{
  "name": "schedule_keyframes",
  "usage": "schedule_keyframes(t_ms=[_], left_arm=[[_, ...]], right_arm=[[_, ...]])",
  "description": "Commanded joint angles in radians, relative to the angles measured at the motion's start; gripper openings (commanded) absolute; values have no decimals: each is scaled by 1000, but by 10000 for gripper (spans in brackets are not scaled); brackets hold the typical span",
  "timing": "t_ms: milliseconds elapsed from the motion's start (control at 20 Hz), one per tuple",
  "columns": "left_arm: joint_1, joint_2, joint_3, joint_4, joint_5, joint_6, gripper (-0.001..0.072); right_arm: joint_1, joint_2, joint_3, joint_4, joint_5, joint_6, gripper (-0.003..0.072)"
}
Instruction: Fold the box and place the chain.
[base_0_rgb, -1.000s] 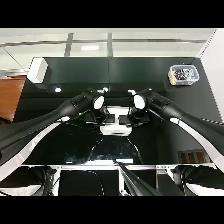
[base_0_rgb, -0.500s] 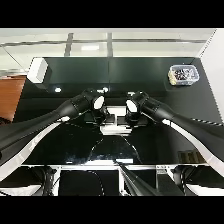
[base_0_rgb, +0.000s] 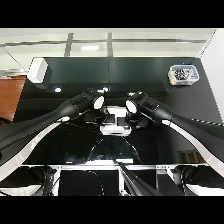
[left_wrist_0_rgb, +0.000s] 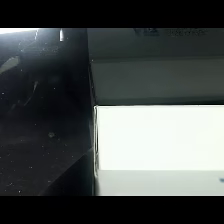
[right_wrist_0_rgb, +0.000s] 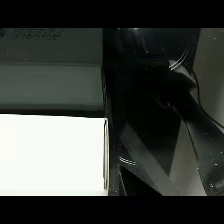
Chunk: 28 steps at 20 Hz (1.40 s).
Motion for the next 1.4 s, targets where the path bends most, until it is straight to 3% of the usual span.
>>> schedule_keyframes(t_ms=[0, 150, 250, 400, 450, 700, 750, 800, 850, 1000, 1150, 1250, 1350], left_arm=[[0, 0, 0, 0, -1, -2, 25], [0, 0, 0, 0, -1, -1, 25], [0, 0, 0, 0, -1, -2, 25], [0, 0, 0, 0, -1, -1, 25], [0, 0, 0, 0, -1, -2, 25], [0, 0, 0, 0, -1, -2, 25], [0, 0, 0, 0, -1, -1, 25], [0, 0, 0, 0, -1, -1, 25], [0, 0, 0, 0, 0, -1, 25], [0, 0, 0, 0, -1, -2, 25], [0, 0, 0, 0, 1, -2, 25], [0, 0, 0, 0, 0, -2, 25], [0, 0, 0, 0, 0, -2, 25]], right_arm=[[-1, -7, 1, 0, 4, 8, 221], [-1, -15, 1, 0, 15, 7, 220], [-1, -15, 1, 0, 12, 7, 118], [-1, -15, 1, 1, 11, 7, 87], [-1, -15, 1, 0, 11, 8, 11], [-1, -11, 1, -7, 10, 11, 14], [-1, -5, 1, -9, 8, 11, 51], [-1, 5, 1, -17, 2, 11, 292], [-1, 18, 1, -27, 2, 5, 379], [-1, 92, 1, -43, 22, -82, 376], [-1, 253, 1, -98, 40, -169, 374], [-1, 382, 1, -319, 98, -170, 375], [-13, 459, -3, -672, 167, -170, 375]])
